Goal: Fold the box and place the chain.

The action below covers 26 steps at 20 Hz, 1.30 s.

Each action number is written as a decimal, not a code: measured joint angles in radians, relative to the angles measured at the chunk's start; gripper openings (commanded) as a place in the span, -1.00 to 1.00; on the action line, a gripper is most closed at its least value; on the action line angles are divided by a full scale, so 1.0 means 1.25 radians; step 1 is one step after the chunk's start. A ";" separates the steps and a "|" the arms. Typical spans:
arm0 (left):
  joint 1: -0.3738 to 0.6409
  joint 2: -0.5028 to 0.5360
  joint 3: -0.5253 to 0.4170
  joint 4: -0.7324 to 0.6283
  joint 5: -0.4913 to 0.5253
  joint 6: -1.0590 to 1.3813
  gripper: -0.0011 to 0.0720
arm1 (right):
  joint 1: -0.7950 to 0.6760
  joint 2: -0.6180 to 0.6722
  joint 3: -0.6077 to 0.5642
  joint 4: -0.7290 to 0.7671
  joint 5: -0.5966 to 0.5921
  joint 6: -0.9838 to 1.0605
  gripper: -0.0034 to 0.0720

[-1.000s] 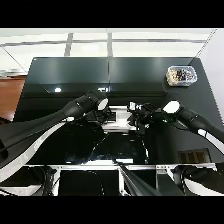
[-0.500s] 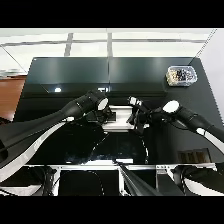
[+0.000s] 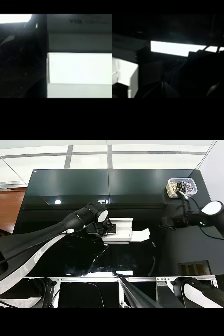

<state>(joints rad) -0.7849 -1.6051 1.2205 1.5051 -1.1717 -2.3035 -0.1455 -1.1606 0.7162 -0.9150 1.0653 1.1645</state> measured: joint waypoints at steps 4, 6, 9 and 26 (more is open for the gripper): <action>0.000 0.000 0.000 0.000 -0.006 0.000 -0.90 | -0.024 -0.084 -0.057 0.074 0.003 0.065 -0.87; 0.000 0.000 0.000 0.000 -0.008 0.000 -0.90 | 0.016 -0.122 -0.066 0.133 -0.013 0.058 -0.87; 0.000 0.000 0.000 0.000 -0.010 0.000 -0.90 | 0.091 -0.152 -0.055 0.198 -0.046 0.044 -0.87; 0.000 0.000 0.000 0.001 -0.011 -0.001 -0.90 | 0.201 -0.169 0.083 0.251 0.133 -0.030 0.53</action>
